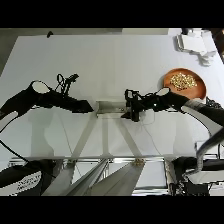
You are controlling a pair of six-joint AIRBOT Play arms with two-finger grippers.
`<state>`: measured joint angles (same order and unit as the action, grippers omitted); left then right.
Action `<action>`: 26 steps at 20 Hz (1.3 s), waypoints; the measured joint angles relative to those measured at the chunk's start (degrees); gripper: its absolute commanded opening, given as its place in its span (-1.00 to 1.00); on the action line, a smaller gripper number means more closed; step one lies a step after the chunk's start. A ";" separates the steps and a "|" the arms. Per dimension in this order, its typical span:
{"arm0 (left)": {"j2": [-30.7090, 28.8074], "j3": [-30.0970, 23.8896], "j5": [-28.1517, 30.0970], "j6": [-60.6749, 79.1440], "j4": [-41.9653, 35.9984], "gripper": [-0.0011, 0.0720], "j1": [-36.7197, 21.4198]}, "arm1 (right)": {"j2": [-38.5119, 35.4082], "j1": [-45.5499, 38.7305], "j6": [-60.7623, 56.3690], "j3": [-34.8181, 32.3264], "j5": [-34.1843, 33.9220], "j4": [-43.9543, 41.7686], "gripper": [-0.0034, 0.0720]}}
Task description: Fold the box and place the chain.
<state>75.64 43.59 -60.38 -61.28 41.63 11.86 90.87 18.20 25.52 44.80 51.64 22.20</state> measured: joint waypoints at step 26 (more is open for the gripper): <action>0.61 0.02 18.29 -14.34 11.47 0.49 13.27 | 0.00 0.00 0.00 0.00 -0.02 0.00 0.16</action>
<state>76.25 43.62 -42.09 -75.61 53.10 25.12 90.87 18.20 25.52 44.80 51.62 22.20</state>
